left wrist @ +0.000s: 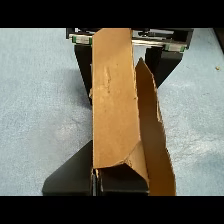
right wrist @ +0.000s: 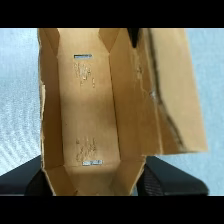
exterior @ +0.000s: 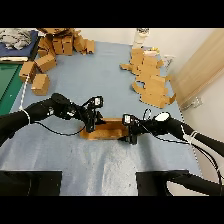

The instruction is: Fold the box.

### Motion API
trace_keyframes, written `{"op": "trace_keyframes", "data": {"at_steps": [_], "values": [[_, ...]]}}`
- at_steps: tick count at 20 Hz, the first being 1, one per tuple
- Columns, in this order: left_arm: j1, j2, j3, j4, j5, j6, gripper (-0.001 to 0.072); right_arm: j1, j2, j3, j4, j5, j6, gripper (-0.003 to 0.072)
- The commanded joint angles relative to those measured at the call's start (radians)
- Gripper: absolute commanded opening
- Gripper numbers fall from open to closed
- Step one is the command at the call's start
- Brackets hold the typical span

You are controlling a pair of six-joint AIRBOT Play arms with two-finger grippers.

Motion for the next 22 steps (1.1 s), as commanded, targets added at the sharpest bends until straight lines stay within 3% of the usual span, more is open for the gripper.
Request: {"op": "trace_keyframes", "data": {"at_steps": [1, 2, 4, 22], "values": [[0.000, 0.000, -0.001, 0.000, 0.000, 0.000, 0.0013, 0.001, -0.003, 0.001, 0.004, -0.002, -0.002, 0.0648], [0.000, 0.000, -0.001, 0.000, 0.000, 0.000, 0.0013, 0.001, -0.003, 0.001, 0.004, -0.003, -0.002, 0.0647], [0.000, 0.000, -0.001, 0.000, 0.000, 0.000, 0.0013, 0.003, -0.003, 0.001, 0.005, -0.003, -0.001, 0.0574], [0.000, 0.000, -0.001, 0.000, 0.000, 0.000, 0.0013, 0.029, -0.003, 0.001, 0.003, -0.063, -0.001, 0.0575]]}}
